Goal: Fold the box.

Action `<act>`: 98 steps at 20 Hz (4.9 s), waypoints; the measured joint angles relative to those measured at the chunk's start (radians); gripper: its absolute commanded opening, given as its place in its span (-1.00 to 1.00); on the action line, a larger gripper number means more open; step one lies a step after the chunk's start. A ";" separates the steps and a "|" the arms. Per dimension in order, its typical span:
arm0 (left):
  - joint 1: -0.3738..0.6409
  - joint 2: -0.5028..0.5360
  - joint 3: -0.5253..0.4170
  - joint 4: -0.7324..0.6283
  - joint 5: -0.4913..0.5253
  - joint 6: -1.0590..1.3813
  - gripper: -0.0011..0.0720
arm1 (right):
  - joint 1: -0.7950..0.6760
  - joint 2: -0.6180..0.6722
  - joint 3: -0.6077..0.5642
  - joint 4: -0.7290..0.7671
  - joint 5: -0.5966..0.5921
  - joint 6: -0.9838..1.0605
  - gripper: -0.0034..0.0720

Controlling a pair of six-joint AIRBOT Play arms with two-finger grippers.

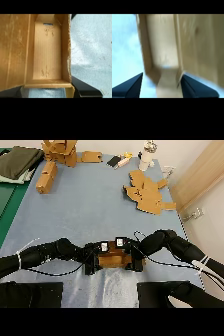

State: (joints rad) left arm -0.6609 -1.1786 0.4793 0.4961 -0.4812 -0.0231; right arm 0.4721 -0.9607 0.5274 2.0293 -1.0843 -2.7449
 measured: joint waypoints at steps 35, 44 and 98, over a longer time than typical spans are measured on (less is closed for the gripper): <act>0.157 0.066 -0.003 -0.019 -0.068 0.220 0.43 | -0.005 0.416 0.055 0.076 -0.039 1.190 0.97; 0.220 0.032 -0.018 -0.049 -0.138 0.380 0.43 | -0.005 0.416 0.055 0.072 -0.015 1.192 0.97; 0.223 0.019 -0.029 -0.048 -0.087 0.367 0.43 | 0.163 0.024 0.239 -0.140 0.246 1.116 -0.91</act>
State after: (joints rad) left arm -0.4377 -1.1599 0.4503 0.4477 -0.5682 0.3435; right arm 0.6350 -0.9363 0.7662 1.8889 -0.8387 -1.6291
